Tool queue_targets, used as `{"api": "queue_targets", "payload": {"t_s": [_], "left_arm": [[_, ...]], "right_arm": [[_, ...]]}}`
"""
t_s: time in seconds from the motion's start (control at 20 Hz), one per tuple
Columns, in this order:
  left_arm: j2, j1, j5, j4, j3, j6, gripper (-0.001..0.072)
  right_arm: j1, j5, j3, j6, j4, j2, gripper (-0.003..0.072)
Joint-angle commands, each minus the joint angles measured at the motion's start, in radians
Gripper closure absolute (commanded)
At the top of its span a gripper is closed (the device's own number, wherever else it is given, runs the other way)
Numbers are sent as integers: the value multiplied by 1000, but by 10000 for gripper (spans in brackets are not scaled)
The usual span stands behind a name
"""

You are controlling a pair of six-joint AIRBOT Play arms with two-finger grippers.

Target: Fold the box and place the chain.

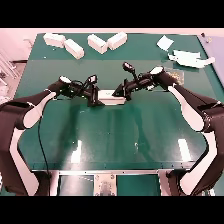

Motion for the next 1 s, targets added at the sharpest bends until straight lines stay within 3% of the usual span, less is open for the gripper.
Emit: {"api": "queue_targets", "payload": {"t_s": [0.0,0.5,0.95], "left_arm": [[1,1,-2,-1,0,-2,82],[1,1,-2,-1,0,-2,82],[1,1,-1,-1,0,-2,83]], "right_arm": [[20,-21,-40,23,-80,-2,686],[36,-72,-55,70,-144,6,686],[24,-66,-53,140,-58,247,686]]}}
